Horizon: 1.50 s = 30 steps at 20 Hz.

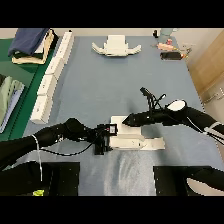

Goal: Fold the box.

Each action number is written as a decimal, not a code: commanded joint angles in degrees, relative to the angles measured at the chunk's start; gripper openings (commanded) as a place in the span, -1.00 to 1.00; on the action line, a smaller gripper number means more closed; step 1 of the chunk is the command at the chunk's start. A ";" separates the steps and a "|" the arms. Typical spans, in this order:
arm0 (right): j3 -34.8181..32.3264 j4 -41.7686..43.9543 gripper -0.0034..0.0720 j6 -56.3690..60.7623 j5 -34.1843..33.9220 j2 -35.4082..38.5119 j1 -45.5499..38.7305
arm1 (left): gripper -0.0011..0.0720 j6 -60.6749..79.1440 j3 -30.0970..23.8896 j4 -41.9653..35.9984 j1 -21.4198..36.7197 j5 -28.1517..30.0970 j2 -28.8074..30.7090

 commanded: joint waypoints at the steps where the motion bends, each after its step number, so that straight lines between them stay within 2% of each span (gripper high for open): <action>1: 1.68 -8.35 -0.31 -1.64 6.27 7.52 0.00 | 0.16 -0.04 0.02 -0.02 0.02 0.00 0.04; 4: 1.14 -18.01 -0.31 -3.43 15.02 17.27 0.07 | 0.16 -0.04 0.00 -0.02 0.02 0.00 0.04; 6: -1.22 -21.09 -0.30 -4.11 20.39 24.15 0.52 | 0.16 -0.04 0.02 -0.02 0.02 0.00 0.04; 7: -3.10 -22.40 -0.21 -4.00 21.77 27.63 1.18 | 0.16 -0.04 0.02 -0.02 0.02 0.00 0.04; 8: -5.18 -25.00 0.15 -3.93 22.12 30.97 2.05 | 0.16 -0.04 0.02 -0.02 0.02 0.00 0.04; 9: -7.45 -29.14 0.41 -4.04 22.49 34.29 2.86 | 0.15 -0.04 0.02 -0.02 0.02 0.00 0.04; 10: -9.33 -33.62 0.53 -4.59 22.47 37.09 3.76 | 0.16 -0.04 0.02 -0.02 0.02 0.00 0.04; 11: -11.06 -38.16 0.54 -5.60 22.36 39.50 4.55 | 0.16 -0.04 0.00 -0.02 0.02 -0.02 0.04; 12: -12.55 -41.92 0.72 -8.11 21.97 41.38 5.20 | 0.16 -0.04 0.02 -0.02 0.02 0.00 0.04; 15: -15.65 -48.35 0.73 -17.03 18.12 43.87 5.84 | 0.16 -0.04 0.00 -0.02 0.02 0.00 0.04; 18: -18.60 -47.95 0.73 -25.03 7.02 41.88 5.84 | 0.15 -0.04 0.02 -0.02 0.02 0.00 0.04; 21: -19.15 -42.12 0.71 -32.44 -0.68 37.27 5.84 | 0.16 -0.04 0.02 -0.02 0.02 0.00 0.04; 24: -19.12 -36.70 0.64 -38.05 -5.20 33.14 5.84 | 0.15 -0.04 0.00 -0.02 0.02 -0.02 0.04; 26: -19.08 -31.34 0.17 -40.26 -4.55 31.50 5.84 | 0.15 -0.04 0.00 -0.02 0.02 0.00 0.04; 28: -19.10 -27.71 -0.20 -40.44 -2.34 31.15 6.10 | 0.16 -0.04 0.02 -0.02 0.02 0.00 0.04; 29: -19.10 -27.56 -0.37 -40.39 -2.47 31.15 6.97 | 0.16 -0.04 0.02 -0.02 0.02 0.00 0.04; 30: -19.10 -27.63 -0.38 -40.39 -3.04 31.10 7.96 | 0.15 -0.04 0.02 -0.02 0.02 0.00 0.04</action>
